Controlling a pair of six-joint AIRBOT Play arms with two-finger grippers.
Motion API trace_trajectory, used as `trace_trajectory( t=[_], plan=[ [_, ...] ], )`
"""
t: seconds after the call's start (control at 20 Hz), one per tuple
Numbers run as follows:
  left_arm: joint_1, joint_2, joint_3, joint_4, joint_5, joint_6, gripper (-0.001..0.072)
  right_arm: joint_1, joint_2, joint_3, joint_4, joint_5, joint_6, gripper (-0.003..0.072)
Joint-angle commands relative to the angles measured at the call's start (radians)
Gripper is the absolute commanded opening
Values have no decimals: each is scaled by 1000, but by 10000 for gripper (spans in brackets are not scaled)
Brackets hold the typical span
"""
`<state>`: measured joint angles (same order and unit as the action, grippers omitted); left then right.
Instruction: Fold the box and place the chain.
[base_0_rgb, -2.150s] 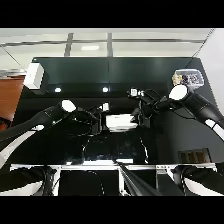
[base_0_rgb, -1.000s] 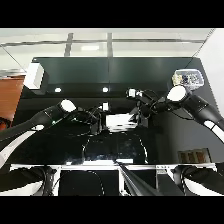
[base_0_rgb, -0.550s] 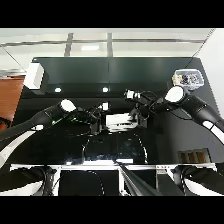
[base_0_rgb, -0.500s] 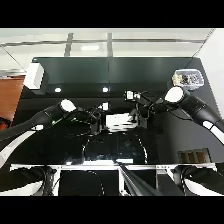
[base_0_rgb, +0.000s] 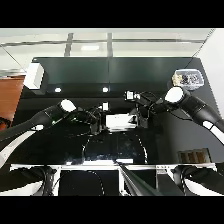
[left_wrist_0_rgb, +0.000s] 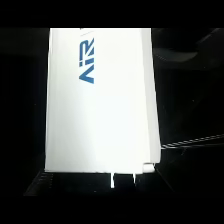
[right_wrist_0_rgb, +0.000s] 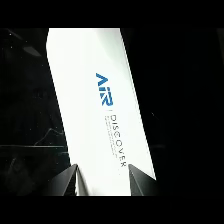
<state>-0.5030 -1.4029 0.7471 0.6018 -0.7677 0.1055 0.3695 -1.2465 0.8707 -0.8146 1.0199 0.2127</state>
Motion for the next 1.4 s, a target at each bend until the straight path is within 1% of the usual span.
trace_trajectory(
  t=[0.0,0.35,0.4,0.45,0.7,0.9,1.35],
  plan=[
    [0,-1,0,0,0,0,415,1,0,-3,-6,3,0,385],
    [0,-1,0,0,0,-1,415,0,3,-2,18,-32,0,385],
    [0,-1,0,0,0,-1,415,0,3,-2,22,-35,0,366],
    [0,-1,0,0,0,-1,415,0,3,-2,21,-34,0,309],
    [0,-1,0,0,0,0,415,1,3,-2,16,-28,0,307],
    [0,-1,0,0,0,0,415,0,3,-3,-16,8,0,307],
    [0,-1,0,0,0,-1,415,1,3,-3,-17,10,0,308]
  ],
)
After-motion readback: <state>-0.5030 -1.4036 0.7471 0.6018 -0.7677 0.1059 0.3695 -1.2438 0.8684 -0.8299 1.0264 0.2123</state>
